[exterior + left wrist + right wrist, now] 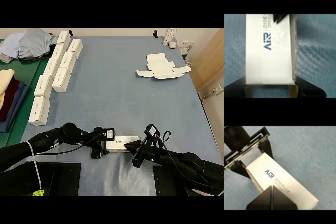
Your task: Fold the box.
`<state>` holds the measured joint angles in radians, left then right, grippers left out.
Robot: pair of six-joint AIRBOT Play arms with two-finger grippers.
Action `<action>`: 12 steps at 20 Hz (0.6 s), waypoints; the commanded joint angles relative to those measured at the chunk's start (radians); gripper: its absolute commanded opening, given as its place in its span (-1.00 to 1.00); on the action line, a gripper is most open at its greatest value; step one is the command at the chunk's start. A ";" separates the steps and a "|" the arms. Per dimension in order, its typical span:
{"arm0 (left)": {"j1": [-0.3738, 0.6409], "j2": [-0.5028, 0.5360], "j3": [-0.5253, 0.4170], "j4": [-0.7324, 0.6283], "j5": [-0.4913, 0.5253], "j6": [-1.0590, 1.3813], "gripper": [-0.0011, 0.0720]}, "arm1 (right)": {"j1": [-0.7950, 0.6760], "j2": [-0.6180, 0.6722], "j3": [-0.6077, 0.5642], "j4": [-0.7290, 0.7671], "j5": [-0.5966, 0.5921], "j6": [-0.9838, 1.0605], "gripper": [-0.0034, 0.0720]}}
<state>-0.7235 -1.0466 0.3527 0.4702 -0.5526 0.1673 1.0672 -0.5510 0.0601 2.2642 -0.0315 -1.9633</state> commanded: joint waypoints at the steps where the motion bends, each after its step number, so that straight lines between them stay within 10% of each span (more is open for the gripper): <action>1: 0.000 0.000 0.001 0.000 0.000 0.000 0.33 | -0.003 0.060 0.021 -0.057 0.062 -0.002 -0.81; 7: 0.000 0.000 0.001 0.000 0.000 0.000 0.33 | -0.054 0.064 0.057 -0.138 0.037 -0.056 -0.81; 12: 0.000 0.000 0.001 0.000 0.000 0.000 0.33 | -0.389 -0.073 0.343 -0.398 -0.419 -0.008 -0.81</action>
<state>-0.7235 -1.0466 0.3527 0.4702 -0.5522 0.1673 0.8436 -0.5507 0.2592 2.0285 -0.1936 -2.0144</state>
